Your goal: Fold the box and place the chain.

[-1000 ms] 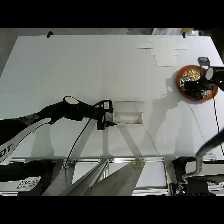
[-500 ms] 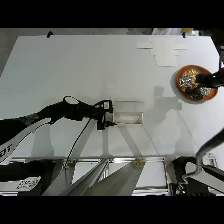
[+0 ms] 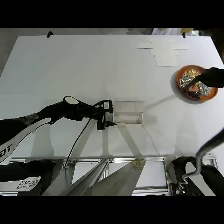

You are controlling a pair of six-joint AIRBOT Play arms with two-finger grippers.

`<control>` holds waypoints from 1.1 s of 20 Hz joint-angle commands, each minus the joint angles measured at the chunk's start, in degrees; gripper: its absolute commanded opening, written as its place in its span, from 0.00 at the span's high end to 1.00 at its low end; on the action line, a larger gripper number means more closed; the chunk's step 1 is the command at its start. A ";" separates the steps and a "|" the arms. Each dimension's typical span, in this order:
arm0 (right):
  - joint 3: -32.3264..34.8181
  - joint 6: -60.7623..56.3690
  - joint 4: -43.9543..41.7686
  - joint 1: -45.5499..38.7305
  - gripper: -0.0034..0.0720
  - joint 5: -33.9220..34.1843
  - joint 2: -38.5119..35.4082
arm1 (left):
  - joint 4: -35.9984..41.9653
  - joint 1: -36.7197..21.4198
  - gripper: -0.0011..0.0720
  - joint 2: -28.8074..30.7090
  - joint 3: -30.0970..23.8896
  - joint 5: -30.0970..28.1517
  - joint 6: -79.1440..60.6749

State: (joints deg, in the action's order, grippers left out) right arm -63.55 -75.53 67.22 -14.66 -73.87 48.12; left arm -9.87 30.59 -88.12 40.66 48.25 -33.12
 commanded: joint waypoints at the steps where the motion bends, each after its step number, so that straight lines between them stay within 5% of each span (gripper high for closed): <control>1: 0.00 1.25 -4.44 1.25 0.94 -4.42 -4.46 | -0.02 -0.02 0.70 0.00 0.04 -0.02 -0.02; 9: 0.02 0.72 -2.93 21.57 0.94 -9.03 -4.96 | -0.04 -0.02 0.70 0.00 0.04 -0.02 -0.02; 22: 0.04 -1.18 -4.50 30.51 0.94 -3.67 -4.94 | -0.04 -0.02 0.70 0.00 0.04 -0.02 0.00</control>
State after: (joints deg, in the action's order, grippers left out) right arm -63.53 -76.44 63.81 14.33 -79.70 43.22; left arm -9.89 30.59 -88.09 40.66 48.25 -33.12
